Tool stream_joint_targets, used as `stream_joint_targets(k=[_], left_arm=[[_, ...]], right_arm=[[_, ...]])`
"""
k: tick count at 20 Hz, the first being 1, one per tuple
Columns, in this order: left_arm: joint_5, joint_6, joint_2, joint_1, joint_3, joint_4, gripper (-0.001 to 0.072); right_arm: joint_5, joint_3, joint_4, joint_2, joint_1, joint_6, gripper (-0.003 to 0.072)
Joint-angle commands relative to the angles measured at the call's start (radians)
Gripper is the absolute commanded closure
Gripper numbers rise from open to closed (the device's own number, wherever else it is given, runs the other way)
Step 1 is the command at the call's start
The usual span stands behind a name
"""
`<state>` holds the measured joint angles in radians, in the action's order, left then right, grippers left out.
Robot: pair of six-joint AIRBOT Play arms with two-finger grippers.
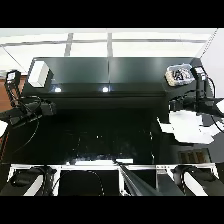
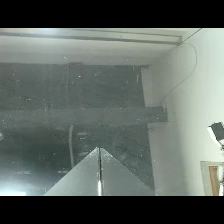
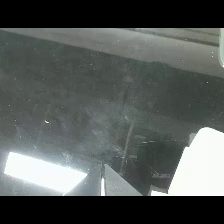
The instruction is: Fold the box and place the chain.
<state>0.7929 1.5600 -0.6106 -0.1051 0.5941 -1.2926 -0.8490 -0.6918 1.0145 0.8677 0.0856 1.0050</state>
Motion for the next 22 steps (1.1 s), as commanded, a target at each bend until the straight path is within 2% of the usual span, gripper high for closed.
stream_joint_targets(k=[1, 13, 15, 18, 19, 20, 21, 22], left_arm=[[0.000, 0.000, 0.001, 0.000, 0.000, 0.000, 0.0681], [0.000, 0.000, 0.001, 0.000, 0.000, 0.000, 0.0681], [0.000, 0.000, 0.001, 0.000, 0.000, 0.000, 0.0681], [-0.001, 0.000, 0.001, 0.000, 0.000, 0.000, 0.0681], [-0.020, 0.000, 0.001, 0.000, -0.001, 0.000, 0.0681], [-0.064, -0.001, 0.000, 0.000, -0.001, -0.001, 0.0681], [-0.110, 0.000, -0.001, 0.000, -0.001, -0.001, 0.0681], [-0.140, 0.000, -0.002, 0.000, -0.001, 0.001, 0.0681]], right_arm=[[0.000, 0.000, 0.000, 0.000, 0.000, 0.000, 0.0665], [0.000, 0.000, 0.000, 0.000, 0.000, 0.000, 0.0665], [0.084, 0.001, -0.029, 0.001, 0.000, 0.000, 0.0665], [0.290, 0.000, -0.214, 0.002, 0.000, 0.001, 0.0664], [0.341, 0.000, -0.244, 0.002, 0.000, 0.001, 0.0632], [0.396, 0.000, -0.243, 0.008, 0.000, 0.001, 0.0287], [0.433, 0.000, -0.224, 0.022, 0.000, 0.000, -0.0016], [0.454, 0.000, -0.179, 0.042, 0.006, 0.010, -0.0020]])
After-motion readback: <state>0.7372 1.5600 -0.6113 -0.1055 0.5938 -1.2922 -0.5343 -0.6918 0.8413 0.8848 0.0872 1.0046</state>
